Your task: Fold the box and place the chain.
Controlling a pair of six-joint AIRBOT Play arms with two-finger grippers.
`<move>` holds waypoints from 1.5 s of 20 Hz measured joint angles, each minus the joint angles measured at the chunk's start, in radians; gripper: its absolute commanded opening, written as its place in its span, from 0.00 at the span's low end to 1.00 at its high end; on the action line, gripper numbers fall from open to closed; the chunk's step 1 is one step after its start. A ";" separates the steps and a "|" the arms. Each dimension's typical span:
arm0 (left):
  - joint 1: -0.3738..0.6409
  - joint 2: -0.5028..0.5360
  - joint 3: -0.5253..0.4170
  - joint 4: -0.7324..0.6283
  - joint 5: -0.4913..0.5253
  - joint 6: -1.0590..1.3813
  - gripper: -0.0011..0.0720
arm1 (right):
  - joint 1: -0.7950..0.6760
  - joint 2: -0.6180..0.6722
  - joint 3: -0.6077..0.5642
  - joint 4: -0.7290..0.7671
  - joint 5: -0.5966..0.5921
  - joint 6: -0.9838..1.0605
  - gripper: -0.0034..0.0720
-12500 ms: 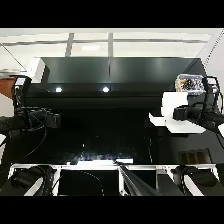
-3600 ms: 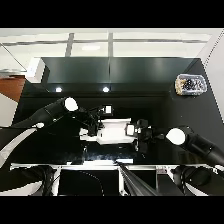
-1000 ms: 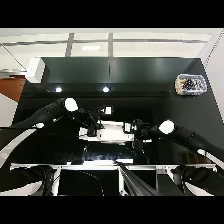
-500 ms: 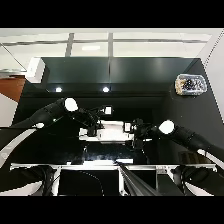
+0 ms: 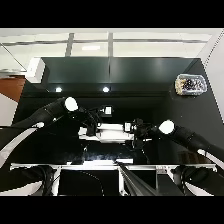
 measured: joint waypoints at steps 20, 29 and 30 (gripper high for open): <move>0.101 0.439 -0.114 0.122 -0.262 -0.741 0.05 | 0.000 0.000 0.000 0.000 0.016 -0.001 0.80; -0.111 0.481 -0.324 -0.305 0.307 -0.690 0.06 | 0.000 0.000 0.000 0.000 0.015 -0.001 0.80; -0.124 0.477 -0.328 -0.323 0.389 -0.684 0.06 | 0.000 0.000 0.000 0.000 0.014 -0.001 0.80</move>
